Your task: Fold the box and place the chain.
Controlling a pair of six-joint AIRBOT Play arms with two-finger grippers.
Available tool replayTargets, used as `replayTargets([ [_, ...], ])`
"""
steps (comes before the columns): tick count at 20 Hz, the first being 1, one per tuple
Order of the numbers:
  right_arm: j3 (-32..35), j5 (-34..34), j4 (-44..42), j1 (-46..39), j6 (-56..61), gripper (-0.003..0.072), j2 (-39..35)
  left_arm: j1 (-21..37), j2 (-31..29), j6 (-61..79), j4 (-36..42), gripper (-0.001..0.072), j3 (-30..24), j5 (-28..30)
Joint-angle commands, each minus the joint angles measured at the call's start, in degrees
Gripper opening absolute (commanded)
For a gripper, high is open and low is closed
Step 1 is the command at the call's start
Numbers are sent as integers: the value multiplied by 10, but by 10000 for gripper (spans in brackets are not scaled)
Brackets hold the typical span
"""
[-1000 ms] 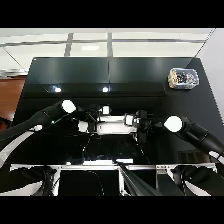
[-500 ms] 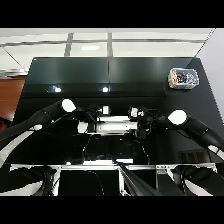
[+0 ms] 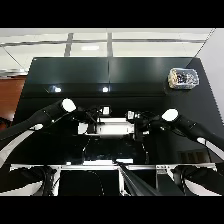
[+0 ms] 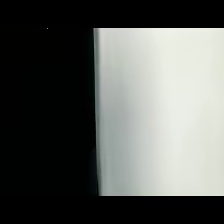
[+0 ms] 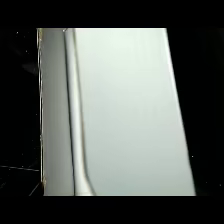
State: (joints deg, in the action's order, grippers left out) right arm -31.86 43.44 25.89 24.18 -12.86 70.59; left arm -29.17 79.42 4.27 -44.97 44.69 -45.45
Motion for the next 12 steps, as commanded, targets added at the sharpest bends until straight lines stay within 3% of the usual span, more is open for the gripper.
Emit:
replayTargets([
  [1, 0, -7, -1, 0, -21, 701, 19, 0, 1, 0, 0, 30, 1, 0],
  [12, -3, -23, 15, 0, 4, 701, 24, 0, 4, 0, 0, 29, 1, 0],
])
